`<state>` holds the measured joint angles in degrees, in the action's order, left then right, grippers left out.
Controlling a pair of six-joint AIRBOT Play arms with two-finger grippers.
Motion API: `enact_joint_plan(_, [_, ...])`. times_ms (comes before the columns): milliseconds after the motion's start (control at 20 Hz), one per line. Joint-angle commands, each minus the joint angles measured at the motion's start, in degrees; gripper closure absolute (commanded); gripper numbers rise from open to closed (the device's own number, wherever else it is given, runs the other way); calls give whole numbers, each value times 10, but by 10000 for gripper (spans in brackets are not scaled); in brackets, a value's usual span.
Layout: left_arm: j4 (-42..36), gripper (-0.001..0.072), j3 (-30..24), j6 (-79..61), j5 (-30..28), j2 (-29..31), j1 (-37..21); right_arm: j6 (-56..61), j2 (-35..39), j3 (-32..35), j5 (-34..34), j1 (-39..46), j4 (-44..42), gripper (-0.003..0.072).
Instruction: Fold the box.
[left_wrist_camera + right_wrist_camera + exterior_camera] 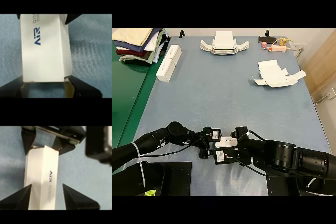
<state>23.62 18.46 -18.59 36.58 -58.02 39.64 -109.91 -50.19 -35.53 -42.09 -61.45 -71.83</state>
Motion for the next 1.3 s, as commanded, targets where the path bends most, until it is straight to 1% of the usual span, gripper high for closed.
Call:
enact_joint_plan(0, [0, 372, 0, 0, 0, 0, 0, 0, 0, -13, -2, -1, -6, 102])
enact_joint_plan(150, [0, 372, 0, 0, 0, 0, 0, 6, -4, -13, -9, -1, -6, 105])
enact_joint_plan(200, [0, 372, 0, 0, 0, 0, 0, 9, -6, -13, -9, -1, -6, 137])
enact_joint_plan(250, [0, 372, 0, 0, 0, 0, 0, 9, -7, -13, -9, -1, -6, 197])
enact_joint_plan(300, [0, 372, 0, 0, 0, 0, 0, 9, -8, -13, -9, -1, -5, 211])
enact_joint_plan(400, [0, 372, 0, 0, 0, 0, 0, 11, -9, -13, -9, -1, -6, 212])
enact_joint_plan(550, [0, 372, 0, 0, 0, 0, 0, 32, -12, -13, -9, -1, -9, 319])
enact_joint_plan(750, [0, 372, 0, 0, 0, 0, 0, 31, -36, -13, -9, -1, -64, 324])
enact_joint_plan(800, [0, 372, 0, 0, 0, 0, 0, 31, -41, -13, -9, -1, -72, 365])
enact_joint_plan(850, [0, 372, 0, 0, 0, 0, 0, 31, -41, -13, -9, -1, -82, 427])
enact_joint_plan(1150, [0, 372, 0, 0, 0, 0, 0, 30, -40, -13, -12, -1, -115, 427])
enact_joint_plan(1200, [0, 372, 0, 0, 0, 0, 0, 30, -40, -13, -14, -1, -116, 468])
enact_joint_plan(1250, [0, 372, 0, 0, 0, 0, 0, 30, -40, -13, -17, -1, -116, 482])
